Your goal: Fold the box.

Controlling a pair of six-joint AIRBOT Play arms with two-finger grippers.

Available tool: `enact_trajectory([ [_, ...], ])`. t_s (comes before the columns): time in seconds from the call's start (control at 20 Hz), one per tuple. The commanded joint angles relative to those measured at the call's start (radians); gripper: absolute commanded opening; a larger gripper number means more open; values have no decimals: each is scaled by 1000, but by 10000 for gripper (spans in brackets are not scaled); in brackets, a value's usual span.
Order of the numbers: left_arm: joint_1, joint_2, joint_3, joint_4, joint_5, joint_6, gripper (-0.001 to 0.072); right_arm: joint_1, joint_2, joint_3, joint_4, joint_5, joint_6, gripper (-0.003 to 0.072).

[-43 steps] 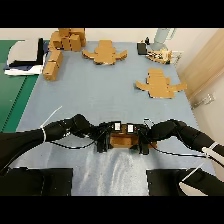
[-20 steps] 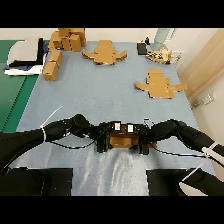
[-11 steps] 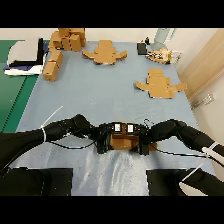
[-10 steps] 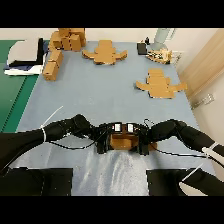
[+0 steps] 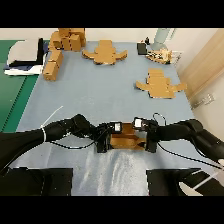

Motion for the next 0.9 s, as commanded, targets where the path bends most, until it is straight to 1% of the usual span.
enact_trajectory([
  [0.0,0,-1,1,0,-2,0,488,0,139,5,-22,-148,74,720],
  [0.05,0,-1,1,0,-2,0,488,0,178,5,17,-205,108,720],
  [0.15,0,-1,1,0,-2,0,488,0,240,5,96,-298,256,709],
  [0.2,0,-1,1,0,-2,0,488,1,262,4,133,-315,307,708],
  [0.25,0,-1,1,0,-2,0,488,1,280,4,167,-316,372,689],
  [0.3,0,-1,1,0,-2,0,488,1,288,2,191,-315,491,585],
  [0.35,0,-1,1,0,-2,0,488,1,291,-9,214,-300,617,382],
  [0.4,0,-1,1,0,-2,0,488,1,290,-24,240,-280,720,233],
  [0.5,0,-1,1,0,-2,0,488,1,287,-64,275,-201,963,232],
  [0.6,0,-1,1,0,-2,0,488,1,270,-78,285,-141,1236,233],
  [0.65,0,-1,1,0,-2,0,487,1,259,-77,285,-107,1277,232],
  [0.75,0,-1,1,0,-2,0,488,2,219,-62,314,-50,1294,225],
  [0.85,0,-1,1,0,-2,0,487,4,157,-2,359,-53,1259,224],
])
